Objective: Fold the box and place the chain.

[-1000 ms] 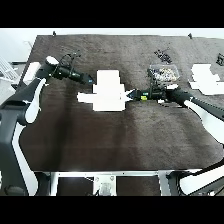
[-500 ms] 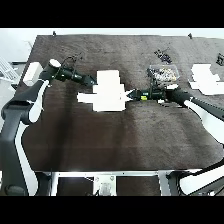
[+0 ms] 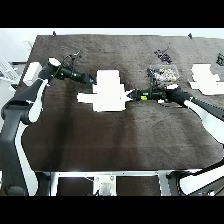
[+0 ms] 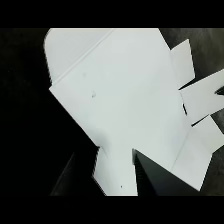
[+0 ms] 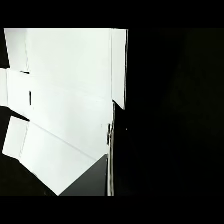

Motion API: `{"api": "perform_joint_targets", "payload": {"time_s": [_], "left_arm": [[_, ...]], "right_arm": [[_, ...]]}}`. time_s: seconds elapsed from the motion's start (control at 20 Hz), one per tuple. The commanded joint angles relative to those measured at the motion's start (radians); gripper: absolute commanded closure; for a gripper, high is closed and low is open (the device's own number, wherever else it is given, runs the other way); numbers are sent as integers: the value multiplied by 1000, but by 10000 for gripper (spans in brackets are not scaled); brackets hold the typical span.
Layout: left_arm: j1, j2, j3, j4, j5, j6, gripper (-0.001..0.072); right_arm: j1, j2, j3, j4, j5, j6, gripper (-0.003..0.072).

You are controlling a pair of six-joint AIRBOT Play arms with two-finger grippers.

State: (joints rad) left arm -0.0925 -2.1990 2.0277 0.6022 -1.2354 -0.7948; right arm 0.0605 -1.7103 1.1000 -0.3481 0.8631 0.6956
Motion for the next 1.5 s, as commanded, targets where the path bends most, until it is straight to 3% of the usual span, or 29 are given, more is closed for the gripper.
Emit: {"api": "perform_joint_targets", "payload": {"time_s": [0.0, 0.5, 0.75, 1.2, 1.25, 1.3, 1.45], "left_arm": [[-2, 0, 1, 8, -6, -18, 297], [-30, -4, -6, 53, -21, -47, 297], [-30, -40, -6, -92, -74, -24, 297], [-30, -55, -6, -100, -83, -17, 301], [-30, -55, -6, -107, -86, -17, 381], [-30, -55, -6, -117, -91, -17, 416], [-30, -55, -6, -119, -95, -17, 441]], "right_arm": [[1, 0, 1, 0, 0, 0, 673], [1, 0, 1, 1, 0, 0, 673], [1, 0, 1, 1, 0, 0, 673], [1, 0, 1, 1, 0, 0, 673], [1, 0, 1, 1, 0, 0, 673], [1, 0, 1, 1, 0, 0, 673], [1, 0, 1, 1, 0, 0, 673]]}}
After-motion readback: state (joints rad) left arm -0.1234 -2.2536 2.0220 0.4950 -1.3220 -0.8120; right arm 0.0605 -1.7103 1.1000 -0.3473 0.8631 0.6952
